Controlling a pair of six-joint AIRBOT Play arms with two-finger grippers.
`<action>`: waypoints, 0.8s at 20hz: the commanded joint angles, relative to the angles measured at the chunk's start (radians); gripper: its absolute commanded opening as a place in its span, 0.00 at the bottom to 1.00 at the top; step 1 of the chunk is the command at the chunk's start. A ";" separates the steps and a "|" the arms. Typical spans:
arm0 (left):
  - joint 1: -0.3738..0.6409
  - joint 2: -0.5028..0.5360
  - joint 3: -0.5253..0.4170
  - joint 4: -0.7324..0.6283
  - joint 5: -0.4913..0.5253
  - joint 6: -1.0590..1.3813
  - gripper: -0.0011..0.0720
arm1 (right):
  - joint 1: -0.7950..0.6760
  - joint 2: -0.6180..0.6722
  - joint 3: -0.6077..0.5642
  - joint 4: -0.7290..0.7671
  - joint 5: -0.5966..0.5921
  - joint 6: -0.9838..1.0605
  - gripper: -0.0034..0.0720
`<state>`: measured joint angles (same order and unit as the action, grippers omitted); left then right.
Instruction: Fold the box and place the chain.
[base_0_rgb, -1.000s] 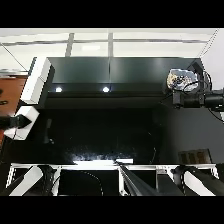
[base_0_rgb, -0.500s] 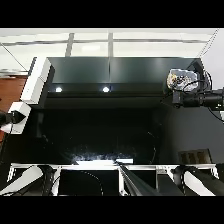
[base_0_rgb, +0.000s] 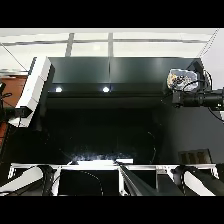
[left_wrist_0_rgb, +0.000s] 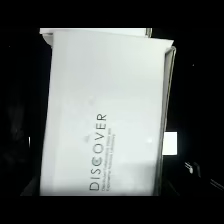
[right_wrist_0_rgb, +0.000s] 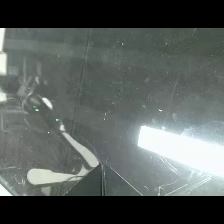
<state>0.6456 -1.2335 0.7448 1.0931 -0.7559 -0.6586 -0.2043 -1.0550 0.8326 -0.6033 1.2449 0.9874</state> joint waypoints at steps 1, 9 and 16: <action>-0.016 -0.008 0.002 0.002 0.122 -0.040 0.99 | 0.001 0.000 0.001 0.000 0.001 0.000 0.06; -0.039 0.183 0.163 -0.006 -0.243 -0.109 0.99 | 0.001 0.001 0.001 0.000 0.072 -0.001 0.06; -0.215 0.422 0.175 -0.162 -0.431 -0.256 0.04 | 0.002 0.224 0.000 -0.086 0.096 0.022 0.05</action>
<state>0.5125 -0.9024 0.9188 0.9939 -1.0878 -0.8513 -0.2050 -0.9379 0.8326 -0.6281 1.3605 0.9840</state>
